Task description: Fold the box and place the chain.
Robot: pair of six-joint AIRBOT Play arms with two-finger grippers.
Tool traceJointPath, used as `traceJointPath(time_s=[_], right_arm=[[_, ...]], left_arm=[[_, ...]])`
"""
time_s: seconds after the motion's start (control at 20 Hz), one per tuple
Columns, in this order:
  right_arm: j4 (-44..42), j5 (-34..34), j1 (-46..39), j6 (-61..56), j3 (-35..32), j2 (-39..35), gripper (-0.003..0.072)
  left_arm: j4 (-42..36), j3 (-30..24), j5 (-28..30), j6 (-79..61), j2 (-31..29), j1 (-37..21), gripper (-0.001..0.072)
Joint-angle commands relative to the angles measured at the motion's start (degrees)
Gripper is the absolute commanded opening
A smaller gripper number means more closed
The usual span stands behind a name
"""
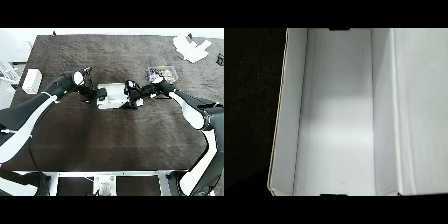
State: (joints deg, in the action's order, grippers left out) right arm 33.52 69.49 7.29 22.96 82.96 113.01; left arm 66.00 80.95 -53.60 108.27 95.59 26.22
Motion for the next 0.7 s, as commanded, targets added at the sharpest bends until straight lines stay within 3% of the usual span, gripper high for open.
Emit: traceJointPath(time_s=[0.0, 0.5, 0.55, 0.6, 0.65], right_arm=[[0.0, 0.0, 0.0, 0.0, 0.0, 0.0, 0.0592], [0.0, 0.0, 0.0, 0.0, 0.0, 0.0, 0.0592], [0.0, 0.0, 0.0, 0.0, 0.0, 0.0, 0.0592], [0.0, 0.0, 0.0, 0.0, 0.0, 0.0, 0.0592], [0.0, 0.0, 0.0, 0.0, 0.0, 0.0, 0.0592]], left_arm=[[-0.3, 0.1, 1.2, 0.7, 0.0, 0.4, 0.0457], [3.5, 0.9, 0.8, 2.8, 2.2, 1.3, 0.0451], [4.5, 1.7, 0.2, 2.9, 2.8, 1.4, 0.0287], [4.7, 2.4, -0.6, 2.8, 3.3, 1.3, 0.0215], [5.6, 3.3, -1.2, 2.9, 3.8, 1.4, 0.0217]])
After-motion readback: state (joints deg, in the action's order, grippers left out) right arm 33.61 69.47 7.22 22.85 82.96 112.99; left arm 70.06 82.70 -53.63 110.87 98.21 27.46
